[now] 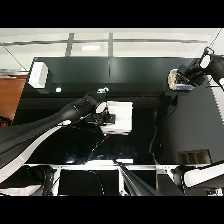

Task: Fold the box and place the chain.

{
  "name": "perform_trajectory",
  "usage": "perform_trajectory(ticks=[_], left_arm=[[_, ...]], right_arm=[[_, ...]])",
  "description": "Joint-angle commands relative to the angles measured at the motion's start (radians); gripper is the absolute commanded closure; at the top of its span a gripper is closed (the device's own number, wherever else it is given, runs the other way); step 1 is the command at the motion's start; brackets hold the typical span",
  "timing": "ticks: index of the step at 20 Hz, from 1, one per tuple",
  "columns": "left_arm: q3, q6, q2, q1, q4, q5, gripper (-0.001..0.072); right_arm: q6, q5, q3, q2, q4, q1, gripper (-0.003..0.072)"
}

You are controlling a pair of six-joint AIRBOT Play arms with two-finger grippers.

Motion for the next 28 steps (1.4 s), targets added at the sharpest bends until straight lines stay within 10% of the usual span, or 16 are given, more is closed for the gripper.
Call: perform_trajectory(ticks=[1, 7, 9, 11, 12, 21, 28], left_arm=[[0.0, 0.0, -0.001, 0.001, 0.0, 0.008, 0.0682], [0.0, 0.0, -0.001, 0.001, 0.0, 0.008, 0.0682], [0.0, 0.0, -0.001, 0.001, 0.0, 0.008, 0.0682], [0.0, 0.0, -0.001, 0.001, 0.0, 0.009, 0.0682], [0.0, 0.0, -0.001, 0.001, -0.001, 0.009, 0.0682], [0.0, -0.001, -0.001, 0.001, -0.004, 0.021, 0.0682], [0.0, -0.001, -0.001, 0.001, -0.004, 0.036, 0.0682]], right_arm=[[-0.005, 0.088, 0.097, -0.102, 0.019, -0.01, -0.0016], [-0.003, 0.06, 0.156, -0.159, 0.022, -0.027, 0.0027], [0.0, 0.061, 0.158, -0.161, 0.023, -0.033, 0.0252], [-0.002, 0.089, 0.179, -0.16, 0.024, -0.037, 0.0643], [-0.011, 0.108, 0.192, -0.159, 0.027, -0.039, 0.067], [-0.386, 0.295, 0.283, 0.091, 0.094, -0.039, 0.0671], [-0.436, 0.206, 0.283, 0.467, 0.16, -0.039, 0.0671]])
